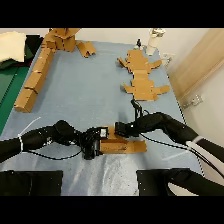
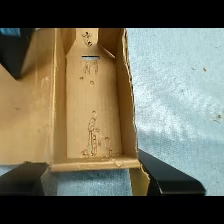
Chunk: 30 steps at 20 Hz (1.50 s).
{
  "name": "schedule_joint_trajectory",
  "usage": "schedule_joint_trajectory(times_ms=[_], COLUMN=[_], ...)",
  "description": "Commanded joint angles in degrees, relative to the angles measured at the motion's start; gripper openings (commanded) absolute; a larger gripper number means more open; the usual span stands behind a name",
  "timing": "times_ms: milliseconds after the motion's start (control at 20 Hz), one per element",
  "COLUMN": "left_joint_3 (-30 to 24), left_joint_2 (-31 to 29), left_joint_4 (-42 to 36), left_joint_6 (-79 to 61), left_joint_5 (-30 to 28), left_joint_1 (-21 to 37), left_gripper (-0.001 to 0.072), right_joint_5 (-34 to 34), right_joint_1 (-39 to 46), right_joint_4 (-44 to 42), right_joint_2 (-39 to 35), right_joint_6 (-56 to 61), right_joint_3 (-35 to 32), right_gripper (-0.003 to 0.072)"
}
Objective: Fold the box.
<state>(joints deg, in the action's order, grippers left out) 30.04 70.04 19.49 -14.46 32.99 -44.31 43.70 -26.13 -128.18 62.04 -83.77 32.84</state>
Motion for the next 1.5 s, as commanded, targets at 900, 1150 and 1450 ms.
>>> schedule_joint_trajectory(times_ms=[900, 1150, 1450], left_joint_3=[0.0, 0.0, 0.0], left_joint_2=[0.0, 0.0, 0.0], left_joint_4=[0.0, 0.0, 0.0], left_joint_6=[-0.1, -0.1, -0.1], left_joint_5=[0.0, 0.0, 0.0], left_joint_1=[0.0, 0.0, 0.0], left_gripper=[0.0520, 0.0520, 0.0520], right_joint_5=[32.6, 35.2, 7.5], right_joint_1=[-1.8, -6.9, -7.0], right_joint_4=[19.9, 21.0, 25.4], right_joint_2=[-26.2, -34.6, -28.2], right_joint_6=[-11.6, -29.5, -48.6], right_joint_3=[3.0, -6.9, -11.8], right_gripper=[0.0001, 0.0482, 0.0577])
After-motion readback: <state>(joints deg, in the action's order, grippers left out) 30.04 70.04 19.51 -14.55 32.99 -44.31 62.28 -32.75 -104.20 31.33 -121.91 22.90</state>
